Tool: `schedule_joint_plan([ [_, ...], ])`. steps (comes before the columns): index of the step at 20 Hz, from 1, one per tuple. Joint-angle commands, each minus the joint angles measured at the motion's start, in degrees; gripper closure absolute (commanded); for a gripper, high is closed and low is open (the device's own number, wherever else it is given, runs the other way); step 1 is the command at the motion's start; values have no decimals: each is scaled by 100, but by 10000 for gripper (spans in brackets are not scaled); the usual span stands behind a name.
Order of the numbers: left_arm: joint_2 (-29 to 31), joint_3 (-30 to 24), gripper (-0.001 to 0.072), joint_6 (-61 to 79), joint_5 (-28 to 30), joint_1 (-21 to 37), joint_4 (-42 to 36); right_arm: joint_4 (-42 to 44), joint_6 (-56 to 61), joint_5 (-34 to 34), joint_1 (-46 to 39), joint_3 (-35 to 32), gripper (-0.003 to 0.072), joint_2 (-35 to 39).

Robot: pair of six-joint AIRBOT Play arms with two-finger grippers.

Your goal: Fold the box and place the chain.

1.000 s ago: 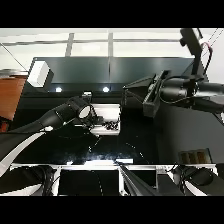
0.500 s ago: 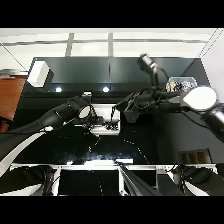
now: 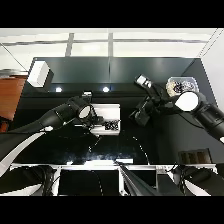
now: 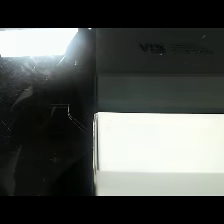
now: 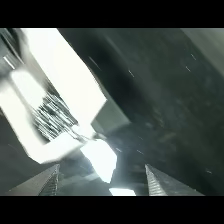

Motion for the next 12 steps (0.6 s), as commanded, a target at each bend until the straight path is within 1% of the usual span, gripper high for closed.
schedule_joint_plan([
  [1, 2, 4, 676, 0, 4, 2, 2, 13, -1574, -422, -44, -538, 104, -116],
  [3, 2, 4, 676, 0, 4, 2, 0, 72, -2490, -487, 39, -691, 105, -258],
  [5, 2, 4, 676, 0, 2, 0, 0, 881, -3115, -647, 46, -688, 106, -496],
  [7, 2, 4, 676, 0, 2, 2, 0, 1757, -4015, -636, 46, -684, 107, -785],
  [8, 2, 4, 676, 0, 2, 2, 0, 2015, -4258, -612, 46, -682, 107, -920],
  [9, 2, 4, 676, 0, 4, 2, 2, 2096, -4343, -612, 50, -682, 109, -1027],
  [10, 2, 4, 676, 0, 4, 2, 0, 2096, -4378, -612, 50, -682, 233, -1119],
  [11, 2, 4, 676, 0, 7, 2, 2, 2096, -4387, -625, 50, -682, 265, -1178],
  [12, 2, 4, 676, 0, 7, 2, 0, 2129, -4489, -636, 50, -682, 266, -1226],
])
